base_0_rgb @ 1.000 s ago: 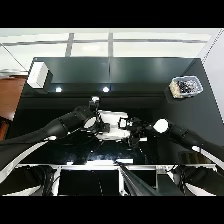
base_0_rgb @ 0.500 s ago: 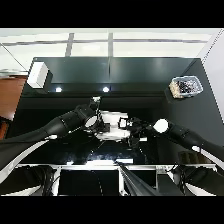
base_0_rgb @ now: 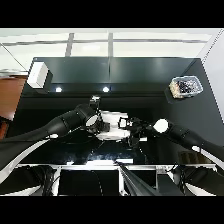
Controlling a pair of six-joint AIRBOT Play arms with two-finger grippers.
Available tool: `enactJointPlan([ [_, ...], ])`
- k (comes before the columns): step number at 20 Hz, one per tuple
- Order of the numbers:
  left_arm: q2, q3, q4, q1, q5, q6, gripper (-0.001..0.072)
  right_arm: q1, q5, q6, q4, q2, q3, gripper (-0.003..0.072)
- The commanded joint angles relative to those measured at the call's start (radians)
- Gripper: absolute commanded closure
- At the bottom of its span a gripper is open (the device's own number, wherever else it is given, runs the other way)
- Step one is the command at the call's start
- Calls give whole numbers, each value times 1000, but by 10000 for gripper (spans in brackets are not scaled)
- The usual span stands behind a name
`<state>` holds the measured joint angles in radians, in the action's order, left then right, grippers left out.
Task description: Fold the box and place the chain.
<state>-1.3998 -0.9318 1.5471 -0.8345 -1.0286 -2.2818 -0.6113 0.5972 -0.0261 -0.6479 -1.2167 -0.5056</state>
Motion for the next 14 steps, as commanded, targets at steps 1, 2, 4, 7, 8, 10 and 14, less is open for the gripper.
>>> enactJointPlan([
  [1,-4,0,-15,-1,0,4,679,0,0,0,0,0,-1,139],
  [2,-4,0,-15,-1,-1,4,679,0,0,0,0,0,-1,139],
  [4,-3,-1,-15,-1,-6,4,678,0,0,0,0,0,-1,139],
  [7,-2,-5,-14,0,-27,4,602,0,0,0,0,0,-1,139],
  [8,-2,-5,-14,0,-29,3,504,0,0,0,0,0,-1,139],
  [10,-2,-5,-14,0,-29,3,429,0,0,0,0,0,-1,139],
  [14,-1,-6,-11,0,-28,-4,258,0,0,0,0,0,-1,139],
])
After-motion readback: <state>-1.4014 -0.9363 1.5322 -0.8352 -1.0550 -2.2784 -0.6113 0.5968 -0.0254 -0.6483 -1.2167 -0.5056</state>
